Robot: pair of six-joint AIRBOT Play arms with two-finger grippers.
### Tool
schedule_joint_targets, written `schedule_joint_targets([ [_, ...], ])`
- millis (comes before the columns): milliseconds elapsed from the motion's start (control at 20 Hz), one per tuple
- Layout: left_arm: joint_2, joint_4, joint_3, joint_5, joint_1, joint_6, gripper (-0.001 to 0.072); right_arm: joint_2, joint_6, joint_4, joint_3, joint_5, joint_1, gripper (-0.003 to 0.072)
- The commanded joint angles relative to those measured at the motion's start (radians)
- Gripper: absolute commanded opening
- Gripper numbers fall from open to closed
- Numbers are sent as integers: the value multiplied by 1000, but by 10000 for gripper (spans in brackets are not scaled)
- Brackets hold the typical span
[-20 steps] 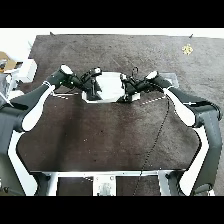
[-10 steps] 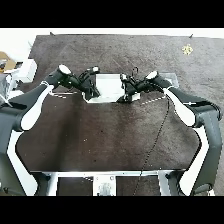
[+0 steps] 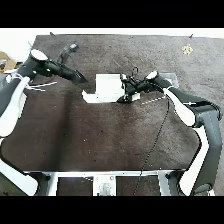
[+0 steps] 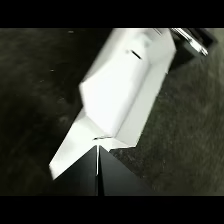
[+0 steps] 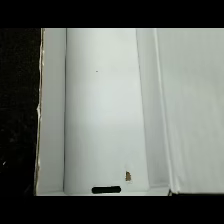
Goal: Fold the box and place the chain.
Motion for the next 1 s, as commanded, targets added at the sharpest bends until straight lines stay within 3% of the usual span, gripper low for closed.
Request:
schedule_joint_targets([
  [0, 66, 56, 0, 14, 75, -382, 9, 0, 0, 0, 0, 0, 0, 386],
  [250, 56, 87, -59, -29, 136, -531, 10, 0, 0, 0, 0, 0, 0, 386],
  [600, 56, 52, -305, 104, 117, -535, 10, 0, 0, 0, 0, 0, 1, 386],
  [800, 52, 4, -378, 159, 104, -534, 9, 0, 0, 0, 0, 0, 1, 386],
  [950, 16, -23, -378, 158, 87, -534, 9, -1, 0, 0, 0, 0, 1, 386],
])
